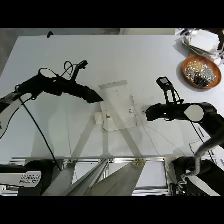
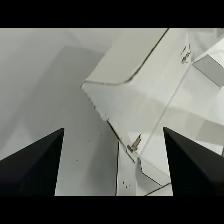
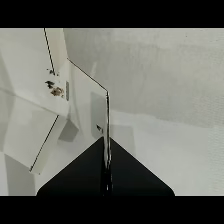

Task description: Fold the box and place the chain.

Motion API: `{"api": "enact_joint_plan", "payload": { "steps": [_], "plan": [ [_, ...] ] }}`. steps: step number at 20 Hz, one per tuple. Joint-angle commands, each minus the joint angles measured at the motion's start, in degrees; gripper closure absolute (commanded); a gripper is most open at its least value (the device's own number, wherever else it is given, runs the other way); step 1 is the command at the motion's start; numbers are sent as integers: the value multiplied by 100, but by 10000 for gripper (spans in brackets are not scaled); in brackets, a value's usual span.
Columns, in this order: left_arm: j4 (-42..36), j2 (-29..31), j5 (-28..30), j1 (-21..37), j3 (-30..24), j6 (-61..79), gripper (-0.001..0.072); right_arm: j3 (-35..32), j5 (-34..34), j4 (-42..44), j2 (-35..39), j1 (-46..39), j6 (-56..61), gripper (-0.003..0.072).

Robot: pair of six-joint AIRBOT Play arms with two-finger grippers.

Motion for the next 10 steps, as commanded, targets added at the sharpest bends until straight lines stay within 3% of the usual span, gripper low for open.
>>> {"api": "enact_joint_plan", "payload": {
  "steps": [1, 6, 8, 10],
  "plan": [
    [-396, -542, -79, -243, 238, 446, 19, -2, 20, 4, 4, 7, 2, 676],
    [-568, -826, 111, -581, 238, 837, 27, -2, 107, 2, 7, 4, 2, 676],
    [-522, -824, 131, -647, 238, 1104, 104, -2, 107, 4, 7, 7, 2, 676],
    [-525, -822, 107, -654, 238, 1355, 286, -2, 114, 7, 7, 7, 2, 676]
  ]
}}
